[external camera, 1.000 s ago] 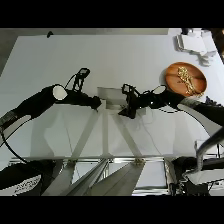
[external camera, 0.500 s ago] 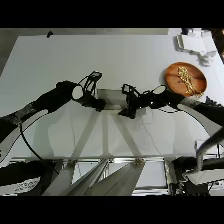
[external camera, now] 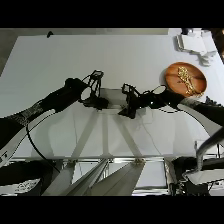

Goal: Fold the box and place the chain.

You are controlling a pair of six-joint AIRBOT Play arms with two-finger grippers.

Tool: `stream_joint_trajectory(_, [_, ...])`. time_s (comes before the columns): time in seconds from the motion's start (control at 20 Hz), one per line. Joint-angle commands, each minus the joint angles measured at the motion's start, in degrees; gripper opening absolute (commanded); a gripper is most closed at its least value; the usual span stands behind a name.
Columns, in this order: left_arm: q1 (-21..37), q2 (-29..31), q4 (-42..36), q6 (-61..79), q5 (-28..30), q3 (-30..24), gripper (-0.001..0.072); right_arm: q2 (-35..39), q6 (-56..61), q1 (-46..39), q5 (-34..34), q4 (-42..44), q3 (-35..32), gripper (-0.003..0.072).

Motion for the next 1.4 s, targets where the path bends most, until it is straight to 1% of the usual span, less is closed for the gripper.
stream_joint_trajectory(0.0, [-1.9, -1.5, 1.2, -6.8, -0.9, 0.4, 0.0385, 0.0, 0.0, 0.0, 0.0, 0.0, 0.0, 0.0402])
stream_joint_trajectory(0.05, [-2.4, -1.8, 1.1, -8.6, -0.6, 0.4, 0.0385, 0.0, 0.0, 0.0, 0.0, 0.0, 0.0, 0.0402])
stream_joint_trajectory(0.1, [-2.8, -2.1, 1.1, -9.6, -0.3, 0.4, 0.0366, 0.0, 0.0, 0.0, 0.0, 0.0, 0.0, 0.0402])
stream_joint_trajectory(0.2, [-3.1, -2.4, 1.1, -9.7, -0.2, 0.4, 0.0238, 0.0, 0.0, 0.0, 0.0, 0.0, 0.0, 0.0402])
stream_joint_trajectory(0.3, [-3.1, -2.4, 1.1, -9.7, 0.2, 0.4, 0.0182, 0.0, 0.0, 0.0, 0.0, 0.0, 0.0, 0.0402])
stream_joint_trajectory(0.35, [-3.1, -2.4, 1.1, -9.7, 0.3, 0.4, 0.006, 0.0, 0.0, 0.0, 0.0, 0.0, 0.0, 0.0402])
stream_joint_trajectory(0.4, [-3.1, -2.4, 1.0, -9.7, 0.2, 0.4, 0.0009, 0.0, 0.0, 0.0, 0.0, 0.0, 0.0, 0.0402])
stream_joint_trajectory(0.65, [-2.3, -2.0, -0.9, -9.6, 0.1, 0.4, 0.0019, 0.0, 0.0, 0.0, 0.0, 0.0, 0.0, 0.0402])
stream_joint_trajectory(0.7, [-1.8, -1.4, -1.5, -8.6, -0.2, 0.4, 0.0061, 0.0, 0.0, 0.0, 0.0, 0.0, 0.0, 0.0402])
stream_joint_trajectory(0.75, [-1.2, -0.4, -2.4, -7.1, -0.9, 0.4, 0.0204, 0.0, 0.0, 0.0, 0.0, 0.0, 0.0, 0.0402])
stream_joint_trajectory(0.8, [-0.5, 0.9, -2.9, -5.4, -1.8, 0.4, 0.0365, 0.0, 0.0, 0.0, 0.0, 0.0, 0.0, 0.0402])
stream_joint_trajectory(0.85, [0.4, 2.6, -3.0, -3.4, -2.8, 0.4, 0.0469, 0.0, 0.0, 0.0, 0.0, 0.0, 0.0, 0.0402])
stream_joint_trajectory(0.9, [1.5, 4.5, -3.0, -1.2, -3.7, 0.4, 0.0523, 0.0, 0.0, 0.0, 0.0, 0.0, 0.0, 0.0402])
stream_joint_trajectory(1.05, [5.8, 9.5, -3.1, 5.2, -6.6, 0.4, 0.0521, 0.0, 0.0, 0.0, 0.0, 0.0, 0.0, 0.0402])
stream_joint_trajectory(1.15, [10.1, 11.9, -6.3, 10.2, -8.6, 0.4, 0.0519, 0.0, 0.0, 0.0, 0.0, 0.0, 0.0, 0.0402])
stream_joint_trajectory(1.25, [15.6, 12.8, -12.3, 21.5, -8.8, 0.4, 0.052, 0.0, 0.0, 0.0, 0.0, 0.0, 0.0, 0.0402])
stream_joint_trajectory(1.35, [21.7, 12.3, -21.7, 37.4, -8.0, 0.3, 0.052, 0.0, 0.0, 0.0, 0.0, 0.0, 0.0, 0.0402])
